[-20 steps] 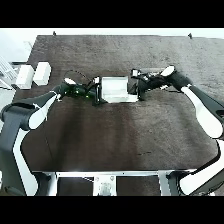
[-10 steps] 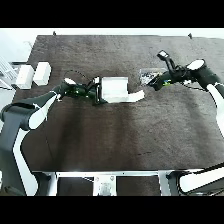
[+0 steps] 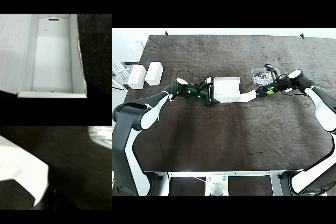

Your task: Fold the box and place the chain.

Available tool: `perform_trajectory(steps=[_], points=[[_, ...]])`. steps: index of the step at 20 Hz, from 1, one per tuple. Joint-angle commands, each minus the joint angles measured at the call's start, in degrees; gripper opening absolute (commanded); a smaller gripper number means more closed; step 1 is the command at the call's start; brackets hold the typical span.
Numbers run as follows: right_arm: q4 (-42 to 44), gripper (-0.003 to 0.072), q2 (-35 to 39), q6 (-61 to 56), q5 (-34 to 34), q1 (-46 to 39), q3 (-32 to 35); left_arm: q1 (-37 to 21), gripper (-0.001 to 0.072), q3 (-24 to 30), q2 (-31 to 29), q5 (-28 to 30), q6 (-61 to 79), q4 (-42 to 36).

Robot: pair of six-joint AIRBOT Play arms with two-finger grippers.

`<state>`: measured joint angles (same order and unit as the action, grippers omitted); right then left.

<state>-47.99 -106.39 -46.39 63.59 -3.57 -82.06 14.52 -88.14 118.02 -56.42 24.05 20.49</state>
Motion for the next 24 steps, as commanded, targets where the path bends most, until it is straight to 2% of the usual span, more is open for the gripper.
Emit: perform_trajectory(steps=[1,10,12,14,17,20,24], points=[[2.4,0.0005,-2.3,-1.4,0.1,4.2,0.0,0.0,0.0279,0.0,0.0,0.0,0.0,0.0],[3.7,0.0006,2.1,-1.6,1.2,5.4,-1.7,0.0,0.0279,0.0,0.0,0.0,0.0,0.0],[4.5,0.0144,2.1,-1.6,1.7,5.4,-1.7,0.0,0.0279,0.0,0.0,-0.1,0.0,0.0],[5.9,0.0167,2.1,-1.6,2.1,5.4,-1.7,0.0,0.0279,0.0,0.0,0.0,0.0,0.0],[8.2,0.0247,2.1,-1.6,2.1,5.4,-1.7,0.0,0.0278,0.0,0.0,-0.1,0.0,0.0],[8.9,0.0417,2.1,-1.6,2.1,5.7,-1.7,0.0,0.0279,0.0,0.0,0.0,0.0,0.0],[9.0,0.0434,2.1,-1.6,2.1,6.1,-1.7,0.0,0.0278,0.0,0.0,0.0,0.0,0.0]])
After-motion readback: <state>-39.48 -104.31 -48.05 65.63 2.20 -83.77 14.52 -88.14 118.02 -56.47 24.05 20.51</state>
